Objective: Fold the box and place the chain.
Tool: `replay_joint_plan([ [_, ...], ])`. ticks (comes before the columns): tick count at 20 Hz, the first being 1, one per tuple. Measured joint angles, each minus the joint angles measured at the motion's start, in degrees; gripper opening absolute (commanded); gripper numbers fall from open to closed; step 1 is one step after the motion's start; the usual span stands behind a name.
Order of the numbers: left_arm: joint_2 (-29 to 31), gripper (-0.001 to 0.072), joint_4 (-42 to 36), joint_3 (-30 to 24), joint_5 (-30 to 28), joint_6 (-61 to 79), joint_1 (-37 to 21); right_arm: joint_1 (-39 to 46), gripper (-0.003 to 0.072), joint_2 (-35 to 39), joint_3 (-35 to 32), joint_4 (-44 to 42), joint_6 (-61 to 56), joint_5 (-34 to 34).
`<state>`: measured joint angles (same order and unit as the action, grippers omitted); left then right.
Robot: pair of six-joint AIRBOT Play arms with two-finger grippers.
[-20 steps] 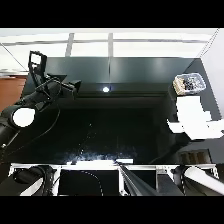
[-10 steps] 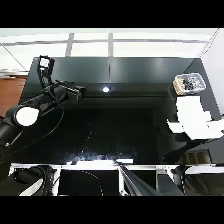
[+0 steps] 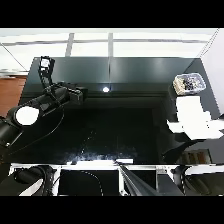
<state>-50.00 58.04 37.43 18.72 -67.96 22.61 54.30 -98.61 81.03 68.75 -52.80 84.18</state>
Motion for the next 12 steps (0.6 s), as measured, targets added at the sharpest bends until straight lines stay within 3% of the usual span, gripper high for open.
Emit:
replay_joint_plan([
  [7, 0.0, 0.0691, -0.1, 0.0, 2.4, 0.0, 0.0, -0.4, 0.0007, 6.5, -5.6, 3.0, -3.5, -0.9],
  [12, 0.0, 0.0691, 0.0, 0.0, 2.8, 0.0, 0.0, -1.3, 0.0008, 11.6, -12.8, -6.4, 0.3, -0.9],
])
